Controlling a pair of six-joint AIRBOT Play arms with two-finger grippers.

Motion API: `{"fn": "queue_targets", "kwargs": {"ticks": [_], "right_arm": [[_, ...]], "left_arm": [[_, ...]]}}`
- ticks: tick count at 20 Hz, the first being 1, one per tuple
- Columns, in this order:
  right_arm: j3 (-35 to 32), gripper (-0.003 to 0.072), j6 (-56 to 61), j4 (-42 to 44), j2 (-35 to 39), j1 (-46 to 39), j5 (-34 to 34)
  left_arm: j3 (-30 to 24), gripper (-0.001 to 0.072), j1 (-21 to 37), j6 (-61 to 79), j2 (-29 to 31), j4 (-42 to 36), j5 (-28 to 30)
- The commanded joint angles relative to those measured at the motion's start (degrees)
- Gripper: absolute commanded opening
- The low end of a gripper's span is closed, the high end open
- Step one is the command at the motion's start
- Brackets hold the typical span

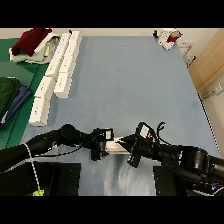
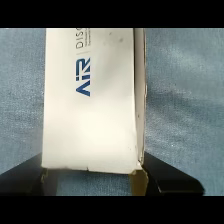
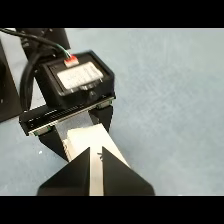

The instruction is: Fold the box.

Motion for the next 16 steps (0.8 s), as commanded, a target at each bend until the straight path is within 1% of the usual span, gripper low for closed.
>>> {"fn": "queue_targets", "kwargs": {"ticks": [1,2,3,6,8,16], "right_arm": [[-6.86,0.0083,8.46,0.09,0.48,-0.48,13.09],[-7.19,0.0074,8.44,0.11,-0.46,-0.5,13.42],[-7.26,0.0009,8.44,0.15,-1.75,-0.52,13.27],[-7.3,0.0008,8.44,0.5,-5.64,-0.44,13.35],[-7.45,0.0009,8.44,0.5,-6.8,-0.39,13.4],[-10.62,0.0008,8.81,1.49,-7.02,-0.31,13.22]], "left_arm": [[0.04,0.0462,0.0,0.0,-0.04,0.02,0.02],[0.04,0.0462,0.0,0.0,-0.04,0.0,0.02],[0.04,0.0462,0.0,0.0,-0.04,0.0,0.04],[0.04,0.0462,0.0,0.02,-0.04,0.0,0.04],[0.04,0.0462,0.0,0.0,-0.04,0.0,0.02],[0.04,0.0462,0.0,0.0,-0.04,0.0,0.04]]}}
